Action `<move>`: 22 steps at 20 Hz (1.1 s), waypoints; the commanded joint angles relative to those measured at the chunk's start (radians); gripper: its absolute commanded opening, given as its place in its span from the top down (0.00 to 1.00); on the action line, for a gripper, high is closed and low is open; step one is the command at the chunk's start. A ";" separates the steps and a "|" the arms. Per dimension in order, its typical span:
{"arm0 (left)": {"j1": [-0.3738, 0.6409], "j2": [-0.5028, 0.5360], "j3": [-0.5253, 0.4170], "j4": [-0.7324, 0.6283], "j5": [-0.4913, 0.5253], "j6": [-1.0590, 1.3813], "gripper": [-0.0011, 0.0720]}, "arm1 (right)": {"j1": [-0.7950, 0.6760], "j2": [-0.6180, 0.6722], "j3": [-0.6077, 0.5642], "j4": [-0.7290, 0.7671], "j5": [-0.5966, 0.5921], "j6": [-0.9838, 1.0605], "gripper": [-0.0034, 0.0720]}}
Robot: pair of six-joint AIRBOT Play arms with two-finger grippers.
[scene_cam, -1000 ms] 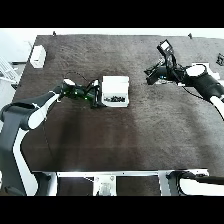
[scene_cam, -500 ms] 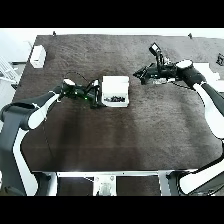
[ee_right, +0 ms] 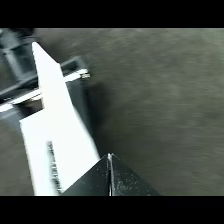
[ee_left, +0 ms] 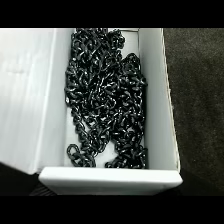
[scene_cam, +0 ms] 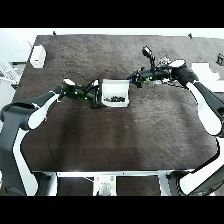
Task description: Fold the box and place the chain.
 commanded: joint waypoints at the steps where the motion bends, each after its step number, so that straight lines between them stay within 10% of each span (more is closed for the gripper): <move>1: 0.000 0.000 0.000 0.000 0.000 0.000 0.67 | 0.015 -0.002 0.003 0.005 0.132 0.002 0.94; 3: 0.000 0.000 0.000 0.000 0.000 0.000 0.67 | 0.026 -0.002 0.002 0.001 0.195 0.018 0.94; 6: 0.000 0.000 0.000 0.000 0.000 0.000 0.67 | 0.045 -0.002 0.002 -0.039 0.198 0.023 0.62; 22: 0.000 0.000 0.000 0.000 0.001 0.000 0.67 | 0.136 -0.005 0.002 -0.198 0.131 -0.038 0.45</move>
